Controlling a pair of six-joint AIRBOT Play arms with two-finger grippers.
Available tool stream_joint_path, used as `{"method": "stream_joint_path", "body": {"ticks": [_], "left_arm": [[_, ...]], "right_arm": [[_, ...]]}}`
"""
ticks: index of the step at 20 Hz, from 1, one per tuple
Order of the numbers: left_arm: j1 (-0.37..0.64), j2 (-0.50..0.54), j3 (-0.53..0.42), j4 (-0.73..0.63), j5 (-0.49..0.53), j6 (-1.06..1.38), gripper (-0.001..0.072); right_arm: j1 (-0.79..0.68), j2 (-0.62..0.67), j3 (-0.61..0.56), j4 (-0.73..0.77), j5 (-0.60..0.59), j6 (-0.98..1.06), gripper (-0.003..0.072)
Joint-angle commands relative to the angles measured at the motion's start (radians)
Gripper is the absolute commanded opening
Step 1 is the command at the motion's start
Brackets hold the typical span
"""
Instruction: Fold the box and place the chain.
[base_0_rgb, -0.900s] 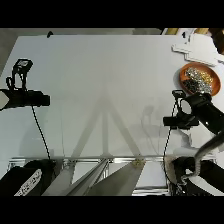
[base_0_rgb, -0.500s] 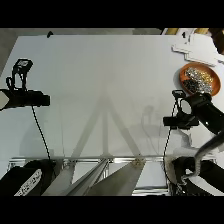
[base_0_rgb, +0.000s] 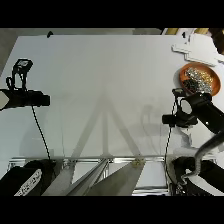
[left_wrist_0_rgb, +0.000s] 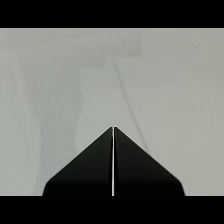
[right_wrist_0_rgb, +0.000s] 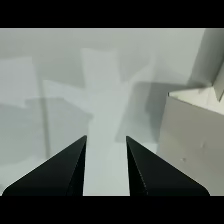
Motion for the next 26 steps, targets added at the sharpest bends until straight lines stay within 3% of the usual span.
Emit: {"method": "stream_joint_path", "body": {"ticks": [1,2,3,6,7,8,12,13,14,15,20,21,22,26], "left_arm": [[0.001,0.001,0.000,0.000,0.000,0.000,0.0010],[0.001,0.001,0.000,0.000,0.000,0.000,0.0010],[0.001,0.001,0.000,0.000,0.000,0.000,0.0010],[0.001,0.001,0.000,0.000,0.000,0.000,0.0010],[0.001,0.001,0.000,0.000,0.000,0.000,0.0010],[0.001,0.001,0.000,0.000,0.000,0.000,0.0010],[0.001,0.001,0.000,0.000,0.000,0.000,0.0010],[0.001,0.001,0.000,0.000,0.000,0.000,0.0010],[0.001,0.001,0.000,0.000,0.000,0.000,0.0010],[0.001,0.001,0.000,0.000,0.000,0.000,0.0010],[0.001,0.001,0.000,0.000,0.000,0.000,0.0010],[0.001,0.001,0.000,0.000,0.000,0.000,0.0010],[0.001,0.001,0.000,0.000,0.000,0.000,0.0010],[0.001,0.001,0.000,0.000,0.000,0.000,0.0010]], "right_arm": [[0.000,0.001,0.070,-0.009,-0.113,-0.075,0.0277],[0.000,0.001,0.111,-0.056,-0.109,-0.095,0.0268],[0.000,0.001,0.148,-0.135,-0.109,-0.138,0.0174],[-0.007,-0.001,0.176,-0.435,-0.066,-0.179,0.0156],[-0.029,-0.002,0.176,-0.476,-0.036,-0.198,0.0066],[-0.061,-0.002,0.176,-0.480,-0.033,-0.240,0.0019],[-0.269,-0.011,0.176,-0.466,-0.004,-0.256,0.0022],[-0.329,-0.013,0.176,-0.462,0.002,-0.257,0.0134],[-0.397,-0.017,0.176,-0.452,0.010,-0.266,0.0457],[-0.454,-0.027,0.176,-0.436,0.017,-0.331,0.0589],[-0.670,-0.113,0.176,-0.450,0.135,-0.383,0.0570],[-0.698,-0.134,0.175,-0.456,0.153,-0.383,0.0531],[-0.724,-0.156,0.175,-0.464,0.163,-0.383,0.0496],[-0.790,-0.222,0.175,-0.484,0.159,-0.383,0.0496]]}}
